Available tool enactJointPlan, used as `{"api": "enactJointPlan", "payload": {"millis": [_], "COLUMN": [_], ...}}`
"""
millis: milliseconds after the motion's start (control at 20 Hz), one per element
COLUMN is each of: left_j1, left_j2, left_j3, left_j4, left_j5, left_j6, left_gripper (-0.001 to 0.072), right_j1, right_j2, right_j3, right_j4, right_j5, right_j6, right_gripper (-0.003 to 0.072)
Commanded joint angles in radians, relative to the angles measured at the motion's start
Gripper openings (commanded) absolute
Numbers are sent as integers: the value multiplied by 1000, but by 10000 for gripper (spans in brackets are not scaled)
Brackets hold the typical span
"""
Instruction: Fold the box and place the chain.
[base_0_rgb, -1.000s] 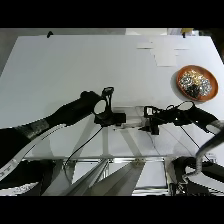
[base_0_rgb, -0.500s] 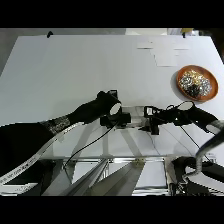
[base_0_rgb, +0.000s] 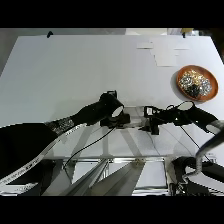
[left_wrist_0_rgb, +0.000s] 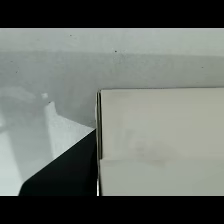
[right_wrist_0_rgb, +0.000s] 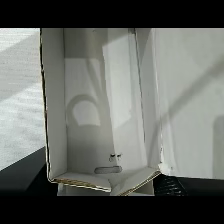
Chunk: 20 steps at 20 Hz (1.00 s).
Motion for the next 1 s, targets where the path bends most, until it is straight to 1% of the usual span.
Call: {"api": "enactJointPlan", "payload": {"millis": [0, 50, 100, 400, 450, 550, 600, 850, 950], "left_j1": [-12, -14, -14, -13, -11, -9, -7, 12, 15], "left_j2": [-2, -2, -2, 0, 2, 5, 7, 14, 13], "left_j3": [0, 0, 0, 0, 0, 4, 6, 48, 52], "left_j4": [23, 24, 25, 26, 24, 16, 16, 36, 35], "left_j5": [1, 1, -1, -26, -25, -34, -44, -113, -114], "left_j6": [-9, -9, -9, -3, 5, 40, 47, 72, 82], "left_gripper": [130, 115, 16, 4, 58, 313, 414, 413, 410], "right_j1": [0, 0, 0, 0, 0, 0, 0, 0, 0], "right_j2": [1, 1, 1, 1, 1, 1, 1, 1, 1], "right_j3": [1, 1, 1, 1, 1, 1, 1, 1, 1], "right_j4": [0, 0, 0, 0, 0, 0, 0, 0, 0], "right_j5": [0, 0, 0, 0, 0, 0, 0, 0, 0], "right_j6": [0, 0, 0, 0, 0, 0, 0, 0, 0], "right_gripper": [410, 410, 410, 410, 410, 410, 410, 410, 410]}}
